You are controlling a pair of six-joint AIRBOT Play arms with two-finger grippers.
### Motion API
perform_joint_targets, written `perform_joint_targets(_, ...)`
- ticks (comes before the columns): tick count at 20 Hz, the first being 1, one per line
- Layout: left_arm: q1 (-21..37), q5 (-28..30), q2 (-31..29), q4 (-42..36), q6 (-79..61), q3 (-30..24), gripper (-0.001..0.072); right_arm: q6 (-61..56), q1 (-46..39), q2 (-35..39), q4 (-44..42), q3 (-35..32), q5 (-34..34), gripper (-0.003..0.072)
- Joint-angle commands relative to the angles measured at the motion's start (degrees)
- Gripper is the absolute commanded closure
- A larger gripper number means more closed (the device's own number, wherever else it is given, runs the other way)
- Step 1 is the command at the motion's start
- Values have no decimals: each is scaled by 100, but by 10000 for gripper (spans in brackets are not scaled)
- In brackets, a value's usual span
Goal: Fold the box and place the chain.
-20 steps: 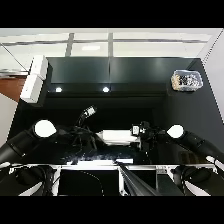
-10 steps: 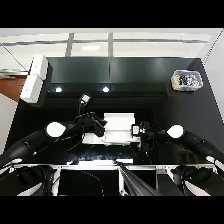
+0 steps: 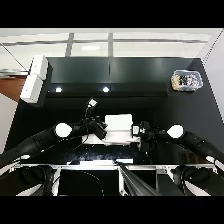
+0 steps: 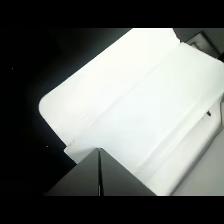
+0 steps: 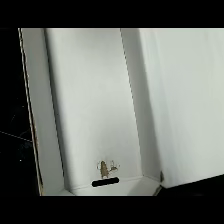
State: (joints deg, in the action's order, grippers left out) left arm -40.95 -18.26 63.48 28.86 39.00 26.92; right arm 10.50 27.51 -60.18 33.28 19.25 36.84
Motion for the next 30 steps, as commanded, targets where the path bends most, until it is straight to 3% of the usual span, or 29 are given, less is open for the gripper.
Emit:
perform_joint_targets(1,37,-46,-323,859,0,105,524,-7,0,0,-2,-2,-4,153)
perform_joint_targets(2,101,-66,-535,951,0,105,350,-7,0,0,-2,-4,-4,153)
perform_joint_targets(3,205,-168,-769,1180,-2,105,122,-7,0,0,-2,-2,-4,153)
perform_joint_targets(4,356,-391,-953,1790,0,103,-4,-7,0,0,-2,-4,-4,153)
perform_joint_targets(7,955,-1342,-1252,3086,20,103,-1,-7,0,0,-2,-2,-4,153)
perform_joint_targets(10,1244,-2352,-1266,3316,-516,103,5,-7,0,0,-2,-2,-4,153)
perform_joint_targets(13,1001,-3025,-1237,3292,-1759,28,5,-7,0,0,-2,-2,-2,153)
perform_joint_targets(19,-48,-1821,-949,3005,-2061,-149,7,-7,0,0,-2,-2,-2,153)
perform_joint_targets(24,-409,-1001,-431,2900,-2057,-140,28,-7,0,0,-2,-2,-4,153)
perform_joint_targets(25,-396,-973,-378,2844,-2057,-140,75,-7,0,0,-2,-4,-4,153)
perform_joint_targets(26,-398,-979,-365,2846,-2057,-140,222,-7,0,0,-2,-2,-4,153)
perform_joint_targets(27,-400,-986,-367,2789,-2059,-138,303,-7,0,0,-2,-2,-4,153)
perform_joint_targets(30,-400,-977,-367,2352,-2059,-131,362,-7,0,0,-2,-4,-4,153)
